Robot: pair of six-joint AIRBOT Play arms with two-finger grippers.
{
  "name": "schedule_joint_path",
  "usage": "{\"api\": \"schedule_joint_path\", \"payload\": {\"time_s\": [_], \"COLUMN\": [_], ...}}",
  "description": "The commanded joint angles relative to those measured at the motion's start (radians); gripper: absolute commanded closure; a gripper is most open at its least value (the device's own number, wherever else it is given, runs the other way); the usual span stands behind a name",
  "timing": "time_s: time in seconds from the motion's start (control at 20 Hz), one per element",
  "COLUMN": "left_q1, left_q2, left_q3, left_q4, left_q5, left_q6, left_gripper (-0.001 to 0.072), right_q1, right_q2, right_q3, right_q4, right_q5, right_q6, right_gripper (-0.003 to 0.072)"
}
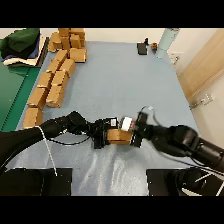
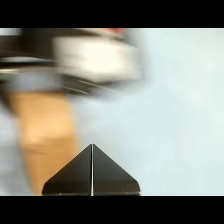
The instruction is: Fold the box.
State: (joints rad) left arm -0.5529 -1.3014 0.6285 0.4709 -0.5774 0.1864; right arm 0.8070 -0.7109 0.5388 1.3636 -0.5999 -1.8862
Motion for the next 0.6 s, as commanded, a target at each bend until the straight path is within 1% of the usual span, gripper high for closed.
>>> {"api": "schedule_joint_path", "payload": {"time_s": [0.0,0.1,0.25,0.35,0.4,0.55], "left_q1": [-0.001,-0.001,-0.001,-0.001,-0.001,0.0], "left_q2": [0.0,0.0,0.0,0.0,0.0,0.0], "left_q3": [0.0,0.0,0.0,0.0,0.0,0.001], "left_q4": [0.0,0.0,0.0,0.0,0.0,0.0], "left_q5": [0.0,0.0,0.0,0.002,0.008,0.025], "left_q6": [0.0,0.0,0.0,0.0,0.008,0.007], "left_gripper": [0.0178,0.0178,0.0178,0.0178,0.0178,0.0178], "right_q1": [-0.178,-0.294,-0.431,-0.484,-0.494,-0.494], "right_q2": [0.021,-0.051,-0.262,-0.405,-0.459,-0.557], "right_q3": [0.072,0.148,0.317,0.409,0.435,0.454], "right_q4": [-0.234,-0.185,0.0,0.102,0.142,0.219], "right_q5": [-0.192,-0.285,-0.514,-0.629,-0.645,-0.615], "right_q6": [0.579,0.587,0.585,0.585,0.585,0.586], "right_gripper": [0.0682,0.0682,0.0682,0.0682,0.0682,0.0682]}}
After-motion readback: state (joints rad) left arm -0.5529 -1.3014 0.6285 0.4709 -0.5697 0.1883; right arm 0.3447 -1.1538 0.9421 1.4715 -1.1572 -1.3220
